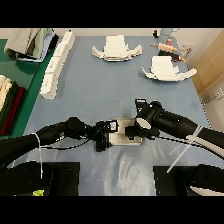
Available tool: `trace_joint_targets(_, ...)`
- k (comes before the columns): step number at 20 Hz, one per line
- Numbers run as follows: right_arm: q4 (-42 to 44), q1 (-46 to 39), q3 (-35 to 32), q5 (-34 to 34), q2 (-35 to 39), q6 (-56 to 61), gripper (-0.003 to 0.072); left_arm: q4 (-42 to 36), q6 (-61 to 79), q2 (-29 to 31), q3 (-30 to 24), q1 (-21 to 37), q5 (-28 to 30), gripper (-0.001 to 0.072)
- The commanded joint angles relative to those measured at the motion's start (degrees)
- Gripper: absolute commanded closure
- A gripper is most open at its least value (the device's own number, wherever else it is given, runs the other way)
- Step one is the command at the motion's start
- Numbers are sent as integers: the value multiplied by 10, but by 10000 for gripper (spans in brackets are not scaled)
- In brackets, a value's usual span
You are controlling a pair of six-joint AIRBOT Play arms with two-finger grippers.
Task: Fold the box.
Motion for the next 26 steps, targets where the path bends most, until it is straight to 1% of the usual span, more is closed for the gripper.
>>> trace_joint_targets(1,-7,-1,20,23,40,-1,110,0,0,0,0,0,0,285)
trace_joint_targets(3,-21,-1,32,44,71,-9,110,0,0,0,0,0,0,285)
trace_joint_targets(4,-31,-1,34,58,89,-16,127,0,0,0,0,0,0,285)
trace_joint_targets(5,-41,-1,34,70,106,-28,258,0,0,0,0,0,0,285)
trace_joint_targets(6,-46,-5,34,80,121,-38,407,0,0,0,0,0,0,285)
trace_joint_targets(8,-48,-28,34,85,150,-81,610,0,0,0,0,0,0,285)
trace_joint_targets(9,-48,-51,34,85,158,-106,686,0,0,0,0,0,0,285)
trace_joint_targets(11,-39,-132,34,82,160,-163,686,0,0,0,0,0,0,285)
trace_joint_targets(12,-20,-183,34,73,155,-204,686,0,0,0,0,0,0,285)
trace_joint_targets(13,18,-240,34,56,147,-260,686,0,0,0,0,0,0,285)
trace_joint_targets(15,146,-365,34,15,116,-399,686,0,0,0,0,0,0,285)
trace_joint_targets(16,233,-426,34,3,91,-472,686,0,0,0,0,0,0,285)
trace_joint_targets(17,332,-478,34,0,59,-541,686,0,0,0,0,0,0,285)
trace_joint_targets(19,513,-542,34,12,-11,-645,686,0,0,0,0,0,0,285)
trace_joint_targets(20,584,-554,34,24,-44,-687,686,0,0,0,0,0,0,285)
trace_joint_targets(22,676,-551,34,49,-105,-731,684,0,0,0,0,0,0,285)
trace_joint_targets(24,689,-530,40,70,-154,-735,684,0,0,0,0,0,0,285)
trace_joint_targets(26,688,-505,41,85,-180,-751,684,0,0,0,0,0,0,285)
